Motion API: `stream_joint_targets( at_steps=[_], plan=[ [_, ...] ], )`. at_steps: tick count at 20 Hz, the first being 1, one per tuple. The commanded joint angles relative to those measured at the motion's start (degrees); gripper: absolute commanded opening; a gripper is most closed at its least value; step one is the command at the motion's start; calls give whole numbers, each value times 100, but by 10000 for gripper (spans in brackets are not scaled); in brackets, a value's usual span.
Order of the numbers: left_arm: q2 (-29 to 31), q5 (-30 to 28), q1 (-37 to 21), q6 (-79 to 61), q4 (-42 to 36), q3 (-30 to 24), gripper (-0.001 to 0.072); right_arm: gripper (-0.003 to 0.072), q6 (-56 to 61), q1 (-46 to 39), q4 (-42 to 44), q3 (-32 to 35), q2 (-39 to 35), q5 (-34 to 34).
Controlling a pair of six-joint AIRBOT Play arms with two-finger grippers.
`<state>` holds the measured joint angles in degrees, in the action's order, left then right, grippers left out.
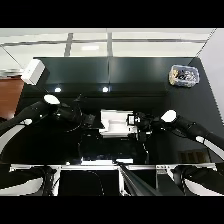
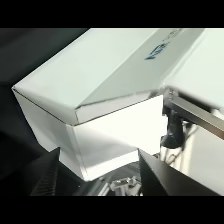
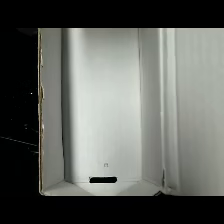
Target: Fold the box and place the chain.
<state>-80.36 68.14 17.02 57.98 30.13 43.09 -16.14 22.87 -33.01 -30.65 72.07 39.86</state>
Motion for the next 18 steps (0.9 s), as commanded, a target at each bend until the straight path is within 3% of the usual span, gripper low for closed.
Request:
stream_joint_targets(
  at_steps=[1, 4, 8, 18],
  plan=[
    [0, -404, 503, 1624, 1158, 459, 548, 488, 0, 4, 2, -4, -2, 0],
    [-2, -708, 970, 2509, 1637, 778, 548, 488, 0, 4, 2, -4, -2, 2],
    [-2, -1139, 1572, 4057, 2852, 973, 549, 488, 0, 4, 0, -4, -2, 0],
    [-20, -1023, 2400, 6411, 5056, 1246, 547, 488, 0, 4, 2, -4, -2, 0]
  ],
)
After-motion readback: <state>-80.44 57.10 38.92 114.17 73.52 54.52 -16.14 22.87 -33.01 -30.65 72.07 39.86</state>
